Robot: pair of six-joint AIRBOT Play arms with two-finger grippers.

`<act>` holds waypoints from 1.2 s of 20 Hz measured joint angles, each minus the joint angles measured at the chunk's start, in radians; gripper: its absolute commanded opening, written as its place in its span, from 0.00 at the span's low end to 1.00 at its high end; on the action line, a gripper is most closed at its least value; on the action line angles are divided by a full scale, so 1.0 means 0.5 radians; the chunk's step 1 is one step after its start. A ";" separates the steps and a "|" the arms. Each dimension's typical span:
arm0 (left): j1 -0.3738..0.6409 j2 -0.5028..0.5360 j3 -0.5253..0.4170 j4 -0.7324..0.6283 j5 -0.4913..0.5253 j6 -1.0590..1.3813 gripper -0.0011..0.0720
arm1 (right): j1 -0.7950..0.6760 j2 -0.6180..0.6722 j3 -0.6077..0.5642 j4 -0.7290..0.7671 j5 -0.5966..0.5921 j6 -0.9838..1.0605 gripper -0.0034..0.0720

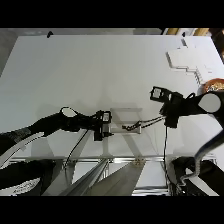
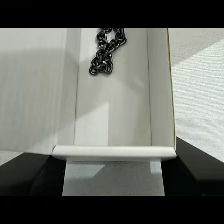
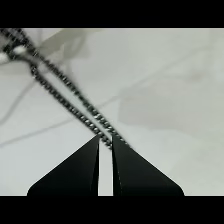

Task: Fold the box and place the chain.

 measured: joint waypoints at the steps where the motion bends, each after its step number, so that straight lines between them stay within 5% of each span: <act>1: 0.000 0.000 0.000 0.000 0.001 0.000 0.47 | -0.021 -0.063 -0.025 0.027 -0.002 -0.134 0.31; 8: 0.000 0.000 0.000 0.000 0.001 0.000 0.47 | -0.056 -0.394 -0.092 0.284 -0.097 -0.739 0.32; 9: 0.000 0.000 0.000 0.000 0.001 0.000 0.47 | -0.056 -0.410 -0.100 0.324 -0.134 -0.803 0.35; 10: 0.000 0.000 0.000 0.000 0.001 0.000 0.47 | -0.056 -0.422 -0.110 0.364 -0.170 -0.861 0.49; 13: 0.000 0.000 0.000 0.000 0.001 0.000 0.47 | -0.056 -0.442 -0.175 0.471 -0.282 -1.056 0.48; 21: 0.000 0.000 0.000 0.000 0.000 0.000 0.47 | -0.043 -0.472 -0.385 0.635 -0.565 -1.278 0.32; 23: 0.000 0.000 0.000 -0.001 0.001 0.000 0.47 | -0.012 -0.498 -0.404 0.658 -0.598 -1.288 0.07; 24: 0.000 0.000 0.000 -0.001 0.001 0.000 0.47 | 0.000 -0.507 -0.410 0.666 -0.608 -1.286 0.07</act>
